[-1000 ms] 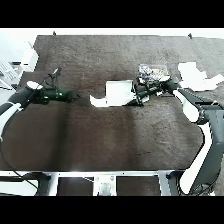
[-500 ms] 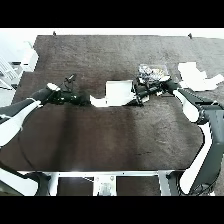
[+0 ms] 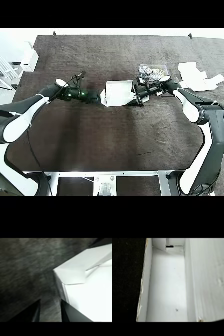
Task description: Fold the box and place the chain.
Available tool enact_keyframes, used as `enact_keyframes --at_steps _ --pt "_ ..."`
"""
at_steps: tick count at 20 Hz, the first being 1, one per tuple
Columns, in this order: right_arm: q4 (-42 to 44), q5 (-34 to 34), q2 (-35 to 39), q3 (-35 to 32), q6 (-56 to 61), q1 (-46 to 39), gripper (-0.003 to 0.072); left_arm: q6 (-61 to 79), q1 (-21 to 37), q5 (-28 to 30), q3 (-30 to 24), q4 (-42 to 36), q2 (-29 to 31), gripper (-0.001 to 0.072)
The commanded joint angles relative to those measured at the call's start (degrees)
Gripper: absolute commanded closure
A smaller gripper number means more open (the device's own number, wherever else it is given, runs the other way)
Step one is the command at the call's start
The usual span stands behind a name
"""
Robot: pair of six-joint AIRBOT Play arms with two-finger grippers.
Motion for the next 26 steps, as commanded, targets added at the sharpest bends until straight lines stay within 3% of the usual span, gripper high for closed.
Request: enact_keyframes --at_steps 1,16,18,22,26 --pt "0.00 0.02 0.02 0.00 0.02 -0.02 0.0255 -0.07 -0.15 -2.99 2.51 -0.15 -0.17 0.0412" --pt "0.00 0.02 0.02 0.00 0.02 -0.02 0.0255 0.81 -3.08 -2.40 4.68 -1.07 0.79 0.0408" --pt "0.00 0.02 0.02 0.00 0.02 -0.02 0.0255 0.02 -3.26 -2.38 4.72 -1.03 0.79 0.0323" --pt "0.00 0.02 0.02 0.00 0.02 -0.02 0.0255 -3.72 -4.61 -0.66 4.74 -0.55 0.79 0.0323" --pt "0.00 0.02 0.02 0.00 0.02 -0.02 0.0256 -11.76 -6.56 1.09 6.40 4.87 0.79 0.0323"
